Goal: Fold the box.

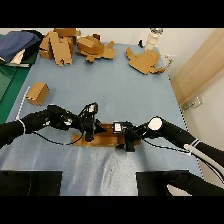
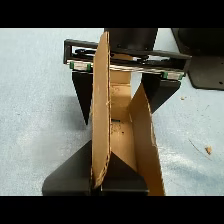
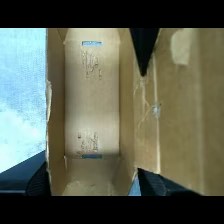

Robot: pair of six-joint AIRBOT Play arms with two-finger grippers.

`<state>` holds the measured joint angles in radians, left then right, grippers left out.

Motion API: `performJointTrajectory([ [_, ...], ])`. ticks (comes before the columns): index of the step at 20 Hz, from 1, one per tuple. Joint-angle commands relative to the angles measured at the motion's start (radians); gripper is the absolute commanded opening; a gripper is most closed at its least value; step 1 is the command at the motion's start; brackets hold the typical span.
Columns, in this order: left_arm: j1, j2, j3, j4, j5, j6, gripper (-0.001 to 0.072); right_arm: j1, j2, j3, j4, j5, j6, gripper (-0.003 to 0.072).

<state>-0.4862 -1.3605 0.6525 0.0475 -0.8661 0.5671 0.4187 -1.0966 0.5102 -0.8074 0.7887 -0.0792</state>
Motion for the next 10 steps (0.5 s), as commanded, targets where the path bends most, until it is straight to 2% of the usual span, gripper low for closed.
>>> performJointTrajectory([
  [1, 0.000, 0.000, 0.001, 0.000, 0.000, 0.000, 0.0011, 0.001, -0.001, -0.001, -0.010, -0.011, 0.000, 0.0707],
  [10, 0.000, 0.000, 0.001, 0.000, 0.000, 0.000, 0.0011, 0.001, -0.001, -0.001, -0.022, 0.009, 0.000, 0.0707],
])
